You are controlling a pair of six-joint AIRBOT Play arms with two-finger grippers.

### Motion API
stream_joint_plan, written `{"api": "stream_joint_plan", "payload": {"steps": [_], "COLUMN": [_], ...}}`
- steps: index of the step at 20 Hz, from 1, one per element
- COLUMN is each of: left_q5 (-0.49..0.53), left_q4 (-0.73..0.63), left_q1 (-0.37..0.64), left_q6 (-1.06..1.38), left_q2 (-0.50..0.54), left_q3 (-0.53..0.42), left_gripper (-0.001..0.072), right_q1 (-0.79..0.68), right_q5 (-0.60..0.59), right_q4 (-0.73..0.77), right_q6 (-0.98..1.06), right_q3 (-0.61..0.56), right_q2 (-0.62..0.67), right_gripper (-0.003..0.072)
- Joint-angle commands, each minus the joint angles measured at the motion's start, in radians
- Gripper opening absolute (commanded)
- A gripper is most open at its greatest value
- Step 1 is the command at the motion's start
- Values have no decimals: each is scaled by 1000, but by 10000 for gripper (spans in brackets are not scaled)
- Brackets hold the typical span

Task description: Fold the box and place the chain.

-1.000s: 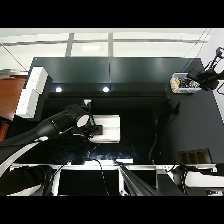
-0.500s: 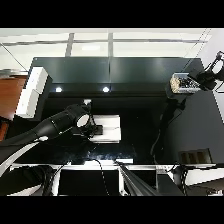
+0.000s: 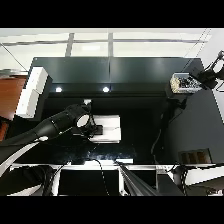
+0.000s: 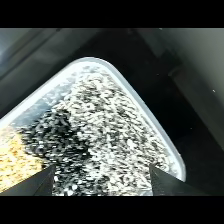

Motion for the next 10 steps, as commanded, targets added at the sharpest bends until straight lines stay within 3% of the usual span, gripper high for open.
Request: {"api": "stream_joint_plan", "payload": {"steps": [1, 6, 10], "left_q5": [1, 3, 6], "left_q4": [2, 6, 27], "left_q1": [1, 1, 1], "left_q6": [0, 0, 0], "left_q2": [0, 0, 0], "left_q3": [0, 0, 0], "left_gripper": [29, 30, 29], "right_q1": [-1, 62, 203], "right_q5": [116, 425, 417], "right_q4": [110, 245, 382], "right_q6": [-151, -380, -380], "right_q3": [80, 120, -164], "right_q2": [5, 100, 364], "right_gripper": [704, 704, 705]}}
